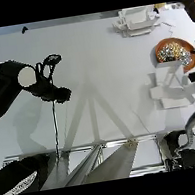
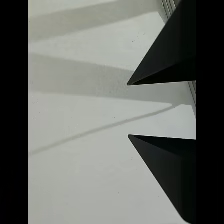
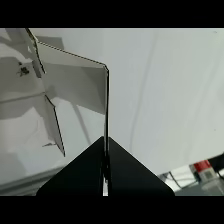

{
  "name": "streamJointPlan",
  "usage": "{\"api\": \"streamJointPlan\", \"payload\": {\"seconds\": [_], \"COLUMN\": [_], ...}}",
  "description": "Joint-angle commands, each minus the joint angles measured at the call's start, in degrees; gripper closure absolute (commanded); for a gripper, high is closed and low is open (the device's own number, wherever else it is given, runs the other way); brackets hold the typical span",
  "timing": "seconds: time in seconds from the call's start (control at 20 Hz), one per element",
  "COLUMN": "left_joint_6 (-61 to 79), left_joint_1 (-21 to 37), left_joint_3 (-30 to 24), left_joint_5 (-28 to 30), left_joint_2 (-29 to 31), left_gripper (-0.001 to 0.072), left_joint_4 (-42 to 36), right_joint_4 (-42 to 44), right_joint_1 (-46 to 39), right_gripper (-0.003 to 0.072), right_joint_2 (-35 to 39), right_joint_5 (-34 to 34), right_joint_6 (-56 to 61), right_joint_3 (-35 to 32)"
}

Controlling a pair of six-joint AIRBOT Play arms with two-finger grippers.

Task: Fold the box and place the chain.

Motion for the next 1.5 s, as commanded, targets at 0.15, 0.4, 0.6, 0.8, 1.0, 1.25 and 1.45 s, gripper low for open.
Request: {"api": "streamJointPlan", "payload": {"seconds": [0.15,0.4,0.6,0.8,1.0,1.25,1.45], "left_joint_6": [0.0,0.0,0.4,0.2,14.8,53.3,62.4], "left_joint_1": [0.0,0.0,0.0,0.0,0.2,2.0,3.4], "left_joint_3": [0.0,0.0,0.0,0.0,0.0,0.0,0.0], "left_joint_5": [0.0,0.0,4.1,9.8,11.3,19.1,15.4], "left_joint_2": [0.0,0.0,0.0,-0.2,-3.9,-10.5,-17.1], "left_gripper": [0.0359,0.0359,0.0367,0.0371,0.0243,0.0041,0.0031], "left_joint_4": [0.0,0.0,0.0,0.4,-3.5,-40.5,-45.0], "right_joint_4": [22.6,33.9,34.0,34.1,35.6,37.3,37.9], "right_joint_1": [17.6,25.9,30.8,32.0,32.0,32.0,32.0], "right_gripper": [0.0673,0.0673,0.0672,0.0672,0.0671,0.0671,0.0671], "right_joint_2": [13.1,25.3,31.7,32.2,32.2,32.2,32.2], "right_joint_5": [-3.9,-12.4,-16.0,-16.8,-17.5,-17.7,-17.5], "right_joint_6": [0.4,2.4,5.3,5.4,5.4,5.4,5.3], "right_joint_3": [-5.9,-20.1,-27.8,-28.3,-28.3,-28.3,-28.3]}}
